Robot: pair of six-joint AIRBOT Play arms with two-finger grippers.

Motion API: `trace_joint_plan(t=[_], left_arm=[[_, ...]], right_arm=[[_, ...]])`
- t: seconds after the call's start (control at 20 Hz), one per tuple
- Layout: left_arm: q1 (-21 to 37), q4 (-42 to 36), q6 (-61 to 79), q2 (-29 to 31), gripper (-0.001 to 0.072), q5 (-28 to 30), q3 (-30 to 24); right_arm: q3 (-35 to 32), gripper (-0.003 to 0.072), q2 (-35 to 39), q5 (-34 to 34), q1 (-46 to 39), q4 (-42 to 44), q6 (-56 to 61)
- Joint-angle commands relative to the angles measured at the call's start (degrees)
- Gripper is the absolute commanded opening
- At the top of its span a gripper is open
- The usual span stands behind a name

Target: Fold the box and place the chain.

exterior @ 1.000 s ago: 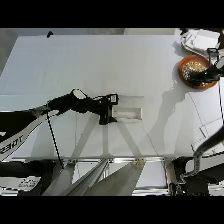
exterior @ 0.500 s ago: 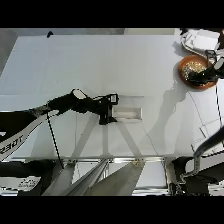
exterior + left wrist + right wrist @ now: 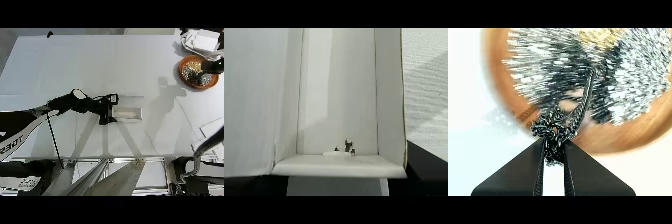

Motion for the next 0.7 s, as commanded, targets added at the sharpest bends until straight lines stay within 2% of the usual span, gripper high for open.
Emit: trace_joint_plan(t=[0.0,0.15,0.35,0.65], left_arm=[[0.00,0.00,0.00,0.02,0.0329,0.00,0.02],[0.00,0.02,0.00,0.02,0.0329,0.00,0.02],[0.00,0.00,0.00,0.02,0.0329,0.00,0.02],[0.00,0.00,0.00,0.02,0.0329,0.00,0.02]], right_arm=[[0.04,0.0010,10.21,7.72,0.00,9.62,-4.94],[0.04,0.0010,19.10,12.00,1.29,14.21,-6.51],[0.04,0.0010,29.46,16.76,5.70,14.64,-6.43],[0.02,0.0010,37.79,22.58,13.57,20.48,-5.99]])
